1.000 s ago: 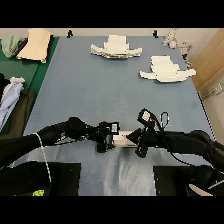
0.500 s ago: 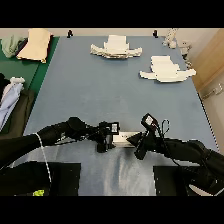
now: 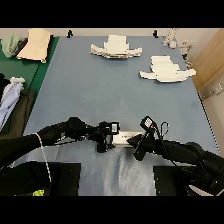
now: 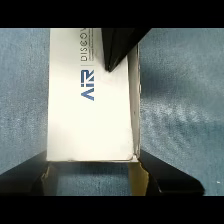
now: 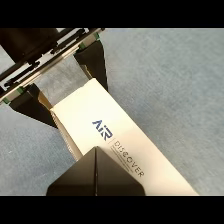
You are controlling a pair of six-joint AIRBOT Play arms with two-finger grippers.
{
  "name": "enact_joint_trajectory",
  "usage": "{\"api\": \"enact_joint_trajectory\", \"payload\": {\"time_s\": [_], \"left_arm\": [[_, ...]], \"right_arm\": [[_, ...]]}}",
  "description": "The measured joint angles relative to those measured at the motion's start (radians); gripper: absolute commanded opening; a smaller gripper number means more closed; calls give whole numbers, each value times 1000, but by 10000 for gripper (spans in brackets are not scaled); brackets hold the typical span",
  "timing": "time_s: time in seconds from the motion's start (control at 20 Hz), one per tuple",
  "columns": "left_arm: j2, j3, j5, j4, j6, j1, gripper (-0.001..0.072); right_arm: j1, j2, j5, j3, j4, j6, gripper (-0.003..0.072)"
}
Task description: Fold the box.
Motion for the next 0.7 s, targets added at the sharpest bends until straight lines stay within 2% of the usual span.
{"api": "enact_joint_trajectory", "payload": {"time_s": [0.5, 0.7], "left_arm": [[0, 0, 0, 0, 3, 0, 447], [0, 0, 0, 1, 5, 0, 447]], "right_arm": [[0, -17, 5, -2, -3, 8, 2], [0, 21, 0, 1, -12, 11, 3]]}}
